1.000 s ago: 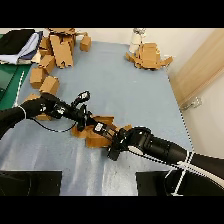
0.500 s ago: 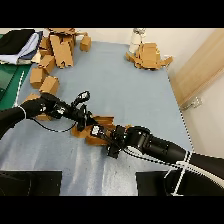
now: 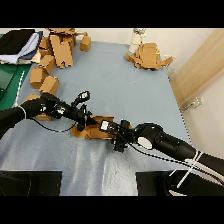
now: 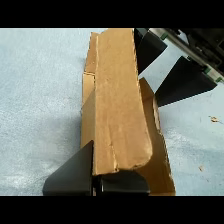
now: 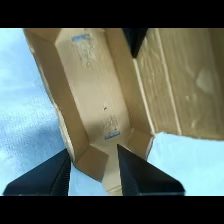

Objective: Fold the box.

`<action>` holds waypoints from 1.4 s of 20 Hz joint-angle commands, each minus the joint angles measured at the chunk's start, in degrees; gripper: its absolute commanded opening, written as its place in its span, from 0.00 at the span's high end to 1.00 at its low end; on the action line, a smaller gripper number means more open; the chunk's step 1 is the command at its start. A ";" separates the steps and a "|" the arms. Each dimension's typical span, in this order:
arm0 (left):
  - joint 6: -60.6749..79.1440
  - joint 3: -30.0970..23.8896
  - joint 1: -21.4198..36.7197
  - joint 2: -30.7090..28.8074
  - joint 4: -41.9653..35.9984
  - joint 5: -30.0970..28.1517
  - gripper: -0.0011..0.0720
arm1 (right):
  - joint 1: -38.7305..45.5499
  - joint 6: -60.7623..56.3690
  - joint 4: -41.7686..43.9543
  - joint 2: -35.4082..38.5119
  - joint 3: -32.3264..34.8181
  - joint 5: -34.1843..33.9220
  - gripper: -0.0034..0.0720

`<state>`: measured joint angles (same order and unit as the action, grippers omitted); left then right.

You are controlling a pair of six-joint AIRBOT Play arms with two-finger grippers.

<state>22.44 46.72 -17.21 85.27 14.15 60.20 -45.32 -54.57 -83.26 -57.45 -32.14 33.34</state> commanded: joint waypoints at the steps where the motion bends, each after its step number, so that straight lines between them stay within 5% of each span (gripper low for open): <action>1: 0.02 0.00 0.04 -0.02 -0.02 -0.02 0.97 | 2.45 7.21 7.72 0.61 0.79 -1.01 0.38; 17: 0.02 0.00 0.04 -0.02 -0.02 -0.02 0.97 | 2.45 7.13 7.67 0.61 0.79 -1.16 0.37; 18: 0.02 0.00 0.04 -0.02 -0.02 -0.02 0.97 | 2.47 7.13 7.65 0.61 0.79 -1.49 0.25; 21: 0.02 0.00 0.04 -0.02 -0.02 -0.02 0.97 | 2.60 7.10 8.26 0.31 0.79 -1.68 0.17; 22: 0.02 0.00 0.04 -0.02 -0.02 -0.02 0.97 | 2.62 7.74 8.66 0.26 0.79 -1.86 0.00; 28: 0.02 0.00 0.04 -0.02 -0.04 -0.02 0.97 | 2.71 10.64 8.33 0.26 -0.22 1.81 0.01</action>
<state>22.44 46.72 -17.19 85.27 14.13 60.20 -42.63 -44.88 -74.74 -57.17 -32.10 33.69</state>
